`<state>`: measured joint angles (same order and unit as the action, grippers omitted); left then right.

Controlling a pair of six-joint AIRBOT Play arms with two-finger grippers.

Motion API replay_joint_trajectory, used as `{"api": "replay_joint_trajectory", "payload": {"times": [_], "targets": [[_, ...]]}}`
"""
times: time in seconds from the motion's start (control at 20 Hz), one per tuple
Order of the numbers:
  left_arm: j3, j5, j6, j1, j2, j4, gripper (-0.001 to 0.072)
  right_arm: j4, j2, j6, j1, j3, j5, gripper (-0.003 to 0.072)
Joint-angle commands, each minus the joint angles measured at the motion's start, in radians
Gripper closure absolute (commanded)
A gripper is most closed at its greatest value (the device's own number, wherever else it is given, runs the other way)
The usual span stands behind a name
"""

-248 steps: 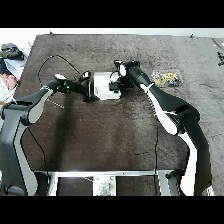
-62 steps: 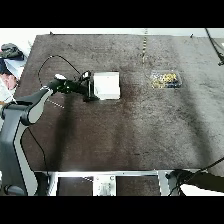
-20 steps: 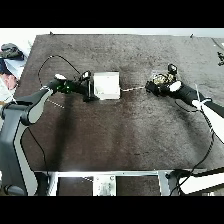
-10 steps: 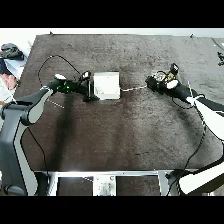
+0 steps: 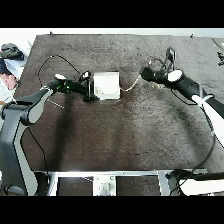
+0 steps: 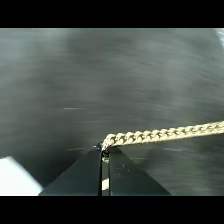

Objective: Fold the box and place the chain.

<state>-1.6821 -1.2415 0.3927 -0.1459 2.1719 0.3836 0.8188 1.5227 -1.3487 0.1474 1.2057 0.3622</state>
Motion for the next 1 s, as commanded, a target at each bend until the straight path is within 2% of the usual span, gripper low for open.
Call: {"api": "replay_joint_trajectory", "payload": {"times": [0.0,0.2,0.5,0.75,0.95], "targets": [[0.0,0.0,0.0,-0.001,-0.001,0.0,0.0359,-0.001,-0.169,0.074,0.115,0.001,0.012,0.0672],[0.0,0.0,0.0,-0.001,-0.001,0.0,0.0359,-0.001,-0.223,0.081,0.259,0.024,-0.092,0.0673],[0.0,0.0,0.0,-0.001,-0.001,0.0,0.0359,0.026,-0.076,0.081,0.426,0.195,-0.08,0.0674],[0.0,0.0,0.0,-0.001,-0.001,0.0,0.0359,0.117,0.065,0.014,0.403,0.172,-0.006,0.0673],[0.0,0.0,0.0,-0.001,-0.001,0.0,0.0359,0.121,0.128,-0.002,0.349,0.137,0.021,0.0672]]}}
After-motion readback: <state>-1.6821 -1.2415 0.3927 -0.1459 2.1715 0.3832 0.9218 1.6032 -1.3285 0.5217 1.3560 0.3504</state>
